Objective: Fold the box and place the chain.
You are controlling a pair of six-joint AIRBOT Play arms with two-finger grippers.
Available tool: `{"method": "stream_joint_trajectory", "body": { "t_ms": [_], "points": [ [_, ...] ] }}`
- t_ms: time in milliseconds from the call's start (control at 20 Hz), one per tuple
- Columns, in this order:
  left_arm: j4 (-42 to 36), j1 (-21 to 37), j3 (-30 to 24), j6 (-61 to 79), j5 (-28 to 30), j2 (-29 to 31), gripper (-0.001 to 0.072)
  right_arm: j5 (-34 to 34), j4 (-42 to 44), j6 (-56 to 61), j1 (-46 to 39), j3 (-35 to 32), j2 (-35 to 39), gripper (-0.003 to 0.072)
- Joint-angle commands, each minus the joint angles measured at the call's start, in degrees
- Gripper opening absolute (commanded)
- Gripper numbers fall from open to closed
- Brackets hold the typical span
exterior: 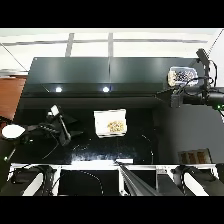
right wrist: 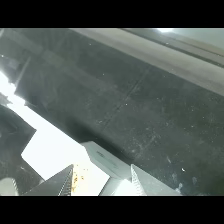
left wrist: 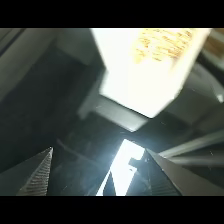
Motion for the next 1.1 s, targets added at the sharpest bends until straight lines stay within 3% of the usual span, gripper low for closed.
{"method": "stream_joint_trajectory", "body": {
  "t_ms": [0,150,350,650,1050],
  "points": [
    [-1.49,-6.6,0.35,11.5,3.19,-4.98,0.0699,0.02,-0.07,0.02,-0.02,0.04,0.0,0.0433],
    [-3.23,-12.02,0.61,11.58,10.62,-8.98,0.07,-0.09,-0.15,0.0,-0.04,0.04,0.0,0.0434],
    [-3.21,-17.55,4.52,11.54,10.78,-16.94,0.0699,0.02,-0.52,0.0,-0.02,0.02,0.0,0.0434],
    [-2.86,-17.9,8.81,8.13,10.25,-22.8,0.0698,0.04,-0.87,0.0,-0.02,0.04,0.0,0.0434],
    [-0.76,-18.16,11.37,6.91,9.42,-25.66,0.0697,0.0,-0.9,0.0,-0.02,0.02,0.0,0.0434]
  ]
}}
